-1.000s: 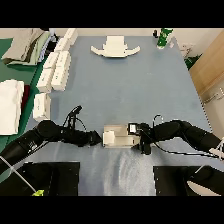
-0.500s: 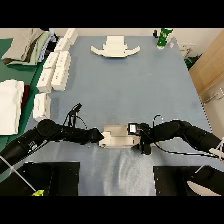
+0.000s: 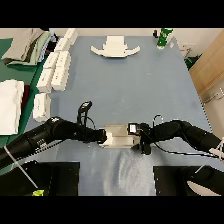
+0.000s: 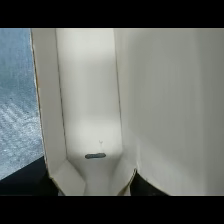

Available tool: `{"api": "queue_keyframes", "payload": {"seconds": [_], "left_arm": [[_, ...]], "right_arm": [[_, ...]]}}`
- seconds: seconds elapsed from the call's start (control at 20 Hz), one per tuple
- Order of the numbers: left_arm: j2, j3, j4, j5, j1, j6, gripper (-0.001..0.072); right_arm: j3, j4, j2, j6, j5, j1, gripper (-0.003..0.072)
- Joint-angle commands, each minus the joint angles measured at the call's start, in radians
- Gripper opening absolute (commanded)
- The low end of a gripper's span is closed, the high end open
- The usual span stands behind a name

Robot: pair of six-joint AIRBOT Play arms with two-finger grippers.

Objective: Fold the box.

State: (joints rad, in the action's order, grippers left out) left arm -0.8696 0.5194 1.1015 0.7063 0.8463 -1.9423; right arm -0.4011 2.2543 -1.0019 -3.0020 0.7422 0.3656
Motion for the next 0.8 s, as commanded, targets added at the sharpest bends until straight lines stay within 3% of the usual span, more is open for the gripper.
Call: {"api": "queue_keyframes", "payload": {"seconds": [0.0, 0.25, 0.75], "left_arm": [[-0.099, 0.095, 0.201, 0.052, 0.106, -0.237, 0.0482], [-0.231, 0.241, 0.403, 0.230, 0.228, -0.467, 0.0482], [-0.377, 0.381, 0.421, 0.334, 0.271, -0.587, 0.0407]], "right_arm": [[0.000, 0.000, 0.000, 0.000, 0.000, 0.000, 0.0449], [0.000, 0.000, 0.000, 0.000, 0.000, 0.000, 0.0449], [0.000, 0.000, 0.000, 0.000, 0.000, 0.000, 0.0449]]}}
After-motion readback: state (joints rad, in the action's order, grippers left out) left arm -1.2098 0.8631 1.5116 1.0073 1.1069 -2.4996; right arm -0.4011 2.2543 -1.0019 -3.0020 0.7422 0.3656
